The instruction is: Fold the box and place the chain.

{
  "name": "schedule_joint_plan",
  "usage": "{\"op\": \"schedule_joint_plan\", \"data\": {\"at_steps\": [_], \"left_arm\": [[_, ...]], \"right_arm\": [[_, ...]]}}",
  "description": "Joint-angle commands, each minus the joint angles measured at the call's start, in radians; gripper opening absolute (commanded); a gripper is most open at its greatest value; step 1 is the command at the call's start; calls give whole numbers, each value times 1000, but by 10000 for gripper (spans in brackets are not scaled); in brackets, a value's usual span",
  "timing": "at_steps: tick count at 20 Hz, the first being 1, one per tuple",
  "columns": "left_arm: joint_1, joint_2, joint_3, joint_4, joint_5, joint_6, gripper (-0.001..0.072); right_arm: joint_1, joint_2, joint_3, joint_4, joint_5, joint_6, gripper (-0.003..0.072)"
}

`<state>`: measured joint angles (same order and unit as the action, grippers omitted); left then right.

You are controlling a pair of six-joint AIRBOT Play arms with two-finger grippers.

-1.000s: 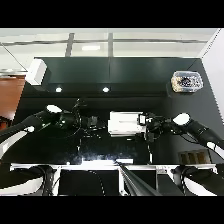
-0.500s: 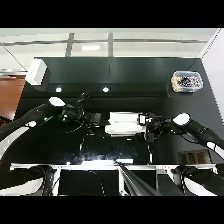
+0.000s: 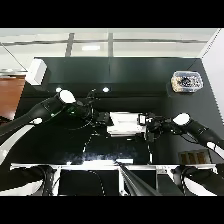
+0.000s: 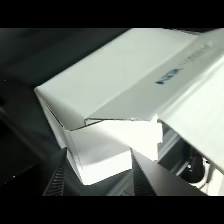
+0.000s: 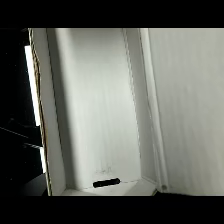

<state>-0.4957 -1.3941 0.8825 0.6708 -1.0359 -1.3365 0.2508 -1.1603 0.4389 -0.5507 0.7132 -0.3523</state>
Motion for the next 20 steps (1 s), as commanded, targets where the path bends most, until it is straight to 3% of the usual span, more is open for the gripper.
{"op": "schedule_joint_plan", "data": {"at_steps": [1, 10, 20], "left_arm": [[-47, 0, 33, 138, 34, -155, 465], [-169, -10, 83, 349, 139, -404, 465], [-178, -11, 87, 350, 136, -426, 466]], "right_arm": [[1, -1, 0, 0, 0, 0, 315], [1, -1, 0, 0, -3, 0, 316], [1, -1, 0, 0, -3, 0, 316]]}}
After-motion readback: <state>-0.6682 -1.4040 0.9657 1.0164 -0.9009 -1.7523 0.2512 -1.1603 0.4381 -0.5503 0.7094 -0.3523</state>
